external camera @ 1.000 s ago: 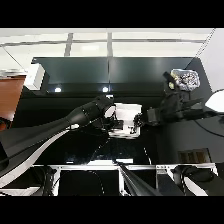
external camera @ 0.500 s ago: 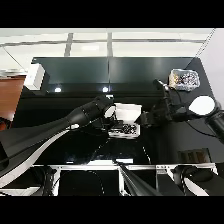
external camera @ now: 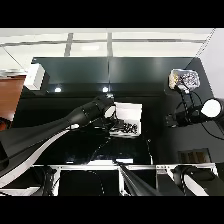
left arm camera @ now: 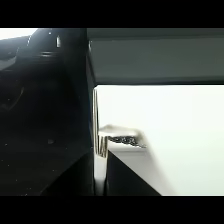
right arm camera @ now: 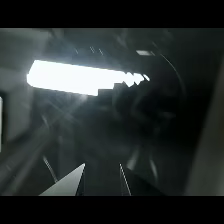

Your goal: Fold the box and place the chain.

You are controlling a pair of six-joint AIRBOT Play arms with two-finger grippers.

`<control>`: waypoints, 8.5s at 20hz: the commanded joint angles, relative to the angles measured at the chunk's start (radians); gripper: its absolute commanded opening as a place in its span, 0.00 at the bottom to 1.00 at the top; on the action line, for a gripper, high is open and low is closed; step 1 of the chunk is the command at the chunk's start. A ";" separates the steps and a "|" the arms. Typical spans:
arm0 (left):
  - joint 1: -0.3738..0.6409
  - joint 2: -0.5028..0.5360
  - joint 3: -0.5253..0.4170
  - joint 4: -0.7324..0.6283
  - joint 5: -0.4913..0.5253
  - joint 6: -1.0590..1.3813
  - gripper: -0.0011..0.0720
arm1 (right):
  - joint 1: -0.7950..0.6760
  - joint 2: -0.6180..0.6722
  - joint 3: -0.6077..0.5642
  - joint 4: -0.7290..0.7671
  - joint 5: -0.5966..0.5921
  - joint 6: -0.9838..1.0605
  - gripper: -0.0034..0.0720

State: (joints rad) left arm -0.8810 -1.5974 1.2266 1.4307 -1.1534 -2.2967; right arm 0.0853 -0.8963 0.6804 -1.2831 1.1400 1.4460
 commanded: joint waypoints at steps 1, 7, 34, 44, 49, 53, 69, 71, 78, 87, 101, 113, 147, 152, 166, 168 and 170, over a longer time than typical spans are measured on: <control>0.001 -0.003 0.000 0.000 0.019 0.000 0.05 | -0.004 0.002 -0.029 0.149 -0.142 -0.061 0.40; 0.004 0.010 0.041 0.015 0.001 -0.042 0.76 | 0.019 0.002 -0.029 0.148 -0.143 -0.092 0.40; 0.462 0.325 -0.523 -0.775 0.254 2.406 0.98 | 0.019 0.002 -0.029 0.175 -0.127 -0.077 0.40; 0.411 0.148 -0.443 -0.919 0.246 2.533 0.98 | 0.019 0.002 -0.029 0.180 -0.132 -0.077 0.40; 0.375 0.127 -0.440 -0.919 0.264 2.525 0.98 | 0.019 0.002 -0.029 0.180 -0.134 -0.077 0.40; 0.373 0.127 -0.440 -0.921 0.263 2.525 0.98 | 0.019 0.002 -0.029 0.180 -0.142 -0.077 0.40; 0.333 0.106 -0.411 -0.916 0.299 2.493 0.98 | 0.019 0.002 -0.029 0.191 -0.157 -0.077 0.40; 0.322 0.106 -0.411 -0.916 0.309 2.495 0.98 | 0.019 0.002 -0.029 0.191 -0.157 -0.077 0.40; 0.320 0.106 -0.410 -0.916 0.308 2.499 0.98 | 0.019 0.002 -0.029 0.191 -0.156 -0.077 0.40; 0.307 0.101 -0.385 -0.927 0.281 2.502 0.98 | 0.019 0.002 -0.029 0.192 -0.157 -0.077 0.40; 0.265 0.087 -0.384 -0.980 0.325 2.498 0.97 | 0.019 0.002 -0.029 0.203 -0.157 -0.077 0.40; 0.249 0.086 -0.384 -1.018 0.350 2.499 0.98 | 0.019 0.002 -0.029 0.202 -0.158 -0.070 0.40; 0.333 0.193 -0.408 -0.776 0.318 2.248 0.98 | 0.019 0.002 -0.028 0.192 -0.165 -0.067 0.40; 0.332 0.179 -0.403 -0.911 0.335 2.601 0.99 | 0.019 0.002 -0.029 0.190 -0.165 -0.067 0.40; 0.341 0.094 -0.378 -0.995 0.261 2.576 0.98 | 0.019 0.002 -0.029 0.191 -0.165 -0.067 0.40; 0.341 0.093 -0.378 -0.995 0.264 2.551 0.98 | 0.019 0.002 -0.029 0.191 -0.165 -0.067 0.40; 0.341 0.092 -0.370 -0.994 0.267 2.522 0.98 | 0.019 0.002 -0.029 0.192 -0.165 -0.067 0.40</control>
State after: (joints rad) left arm -0.5404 -1.5043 0.8509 0.4408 -0.8909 0.2611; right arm 0.1032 -0.8951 0.6521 -1.0920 0.9749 1.3788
